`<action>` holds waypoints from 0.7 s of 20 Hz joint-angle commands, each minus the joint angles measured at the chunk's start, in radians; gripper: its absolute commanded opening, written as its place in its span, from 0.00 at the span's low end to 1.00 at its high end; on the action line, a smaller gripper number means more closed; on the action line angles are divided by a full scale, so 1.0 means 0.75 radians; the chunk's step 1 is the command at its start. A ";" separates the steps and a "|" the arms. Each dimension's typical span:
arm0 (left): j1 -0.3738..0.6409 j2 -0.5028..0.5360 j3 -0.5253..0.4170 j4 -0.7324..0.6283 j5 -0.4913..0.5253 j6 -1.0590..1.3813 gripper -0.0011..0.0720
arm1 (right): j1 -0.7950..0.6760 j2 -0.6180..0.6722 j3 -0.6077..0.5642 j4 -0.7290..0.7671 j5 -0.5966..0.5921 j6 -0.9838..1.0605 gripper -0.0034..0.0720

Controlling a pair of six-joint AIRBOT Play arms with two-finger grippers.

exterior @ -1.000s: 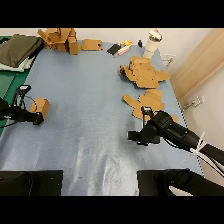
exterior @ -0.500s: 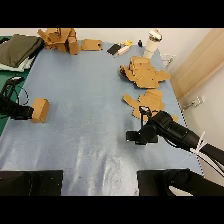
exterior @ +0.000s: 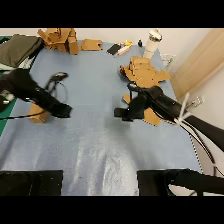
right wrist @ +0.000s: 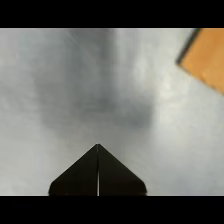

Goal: Fold the box.

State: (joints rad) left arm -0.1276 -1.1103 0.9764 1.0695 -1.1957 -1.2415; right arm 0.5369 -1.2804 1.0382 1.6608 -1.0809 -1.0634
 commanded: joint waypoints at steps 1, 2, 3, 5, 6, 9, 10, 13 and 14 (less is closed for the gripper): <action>-0.223 -0.127 0.015 0.021 0.073 -0.153 0.03 | -0.010 -0.166 0.197 0.087 -0.035 -0.087 0.05; -0.234 -0.156 0.015 0.020 0.074 -0.163 0.03 | -0.010 -0.183 0.208 0.095 -0.031 -0.086 0.05; -0.237 -0.171 0.015 0.021 0.080 -0.172 0.03 | -0.010 -0.188 0.210 0.099 -0.020 -0.084 0.05; -0.235 -0.176 0.015 0.026 0.105 -0.176 0.03 | -0.010 -0.187 0.210 0.098 -0.035 -0.084 0.05; -0.235 -0.176 0.015 0.024 0.100 -0.176 0.03 | -0.011 -0.187 0.210 0.089 -0.062 -0.084 0.05; -0.235 -0.176 0.015 0.024 0.083 -0.175 0.03 | -0.010 -0.187 0.210 0.087 -0.082 -0.084 0.05; -0.235 -0.176 0.015 0.024 0.083 -0.175 0.03 | -0.011 -0.187 0.210 0.087 -0.081 -0.084 0.05; -0.235 -0.176 0.015 0.024 0.083 -0.175 0.03 | -0.011 -0.187 0.210 0.086 -0.082 -0.084 0.05; -0.235 -0.176 0.015 0.024 0.083 -0.175 0.03 | -0.010 -0.187 0.210 0.086 -0.081 -0.084 0.05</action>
State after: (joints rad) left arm -0.3023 -1.2411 0.9867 1.0874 -1.1343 -1.3712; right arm 0.5282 -1.4189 1.1934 1.7248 -1.1374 -1.1263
